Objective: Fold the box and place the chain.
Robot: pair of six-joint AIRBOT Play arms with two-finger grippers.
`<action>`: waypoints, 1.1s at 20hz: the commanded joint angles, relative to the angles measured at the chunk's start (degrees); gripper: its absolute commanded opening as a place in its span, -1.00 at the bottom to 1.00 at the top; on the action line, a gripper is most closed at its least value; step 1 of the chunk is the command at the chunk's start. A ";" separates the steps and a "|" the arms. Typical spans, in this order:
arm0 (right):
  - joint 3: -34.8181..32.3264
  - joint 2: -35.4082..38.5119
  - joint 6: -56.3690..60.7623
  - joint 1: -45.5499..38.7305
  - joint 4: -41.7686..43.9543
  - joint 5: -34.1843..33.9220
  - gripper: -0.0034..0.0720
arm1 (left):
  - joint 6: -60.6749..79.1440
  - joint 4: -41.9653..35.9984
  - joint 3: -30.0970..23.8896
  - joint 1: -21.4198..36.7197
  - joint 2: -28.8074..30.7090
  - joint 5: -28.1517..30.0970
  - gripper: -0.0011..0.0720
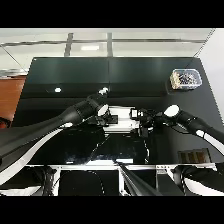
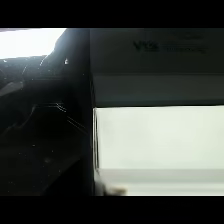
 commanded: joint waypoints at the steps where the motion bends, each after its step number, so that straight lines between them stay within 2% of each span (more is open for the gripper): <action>1: 0.04 -0.02 -0.11 0.02 -0.02 0.09 0.27 | 0.70 -0.28 0.07 0.02 -0.02 0.35 -0.90; 2: 0.04 0.00 -0.02 0.02 -0.02 0.13 0.69 | 0.70 -0.28 0.07 0.04 -0.02 0.61 -0.90; 8: 0.04 5.46 2.64 -0.15 -5.11 2.29 0.69 | 0.70 -0.26 0.07 0.04 -0.02 0.59 -0.90; 20: 0.04 5.68 2.25 -0.15 -10.69 3.08 0.69 | 0.70 -0.24 0.07 0.02 -0.02 0.57 -0.90; 21: 0.04 5.84 2.25 -0.15 -10.67 3.08 0.55 | 0.72 -0.24 0.07 0.04 -0.02 0.57 -0.90; 22: 0.04 5.99 2.51 -0.15 -10.64 3.08 0.28 | 0.72 -0.24 0.07 0.04 -0.02 0.59 -0.90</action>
